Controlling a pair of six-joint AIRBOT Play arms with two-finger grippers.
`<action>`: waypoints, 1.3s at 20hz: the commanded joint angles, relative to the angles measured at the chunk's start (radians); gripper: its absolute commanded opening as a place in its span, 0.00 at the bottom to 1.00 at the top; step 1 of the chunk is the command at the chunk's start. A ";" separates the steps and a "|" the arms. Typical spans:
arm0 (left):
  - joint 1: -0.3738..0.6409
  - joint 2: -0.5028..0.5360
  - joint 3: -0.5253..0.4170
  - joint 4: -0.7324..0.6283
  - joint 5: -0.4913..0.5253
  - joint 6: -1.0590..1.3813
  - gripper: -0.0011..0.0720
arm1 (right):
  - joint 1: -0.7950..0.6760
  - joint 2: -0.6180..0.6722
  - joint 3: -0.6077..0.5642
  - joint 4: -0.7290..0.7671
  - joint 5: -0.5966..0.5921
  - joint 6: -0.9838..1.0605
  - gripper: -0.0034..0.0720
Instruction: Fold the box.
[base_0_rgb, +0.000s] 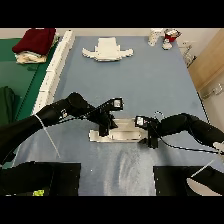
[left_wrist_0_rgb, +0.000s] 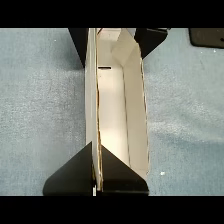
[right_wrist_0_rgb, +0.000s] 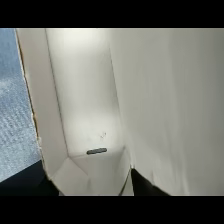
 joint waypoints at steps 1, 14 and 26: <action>0.000 0.000 0.001 0.000 0.000 0.000 0.03 | 0.002 0.002 0.000 0.016 0.006 0.000 0.79; 0.000 0.000 0.001 0.000 0.000 0.000 0.03 | 0.002 0.032 -0.001 0.032 0.015 0.000 1.00; 0.000 0.000 0.001 0.000 0.000 0.000 0.03 | 0.021 0.004 -0.013 0.024 0.023 0.000 0.77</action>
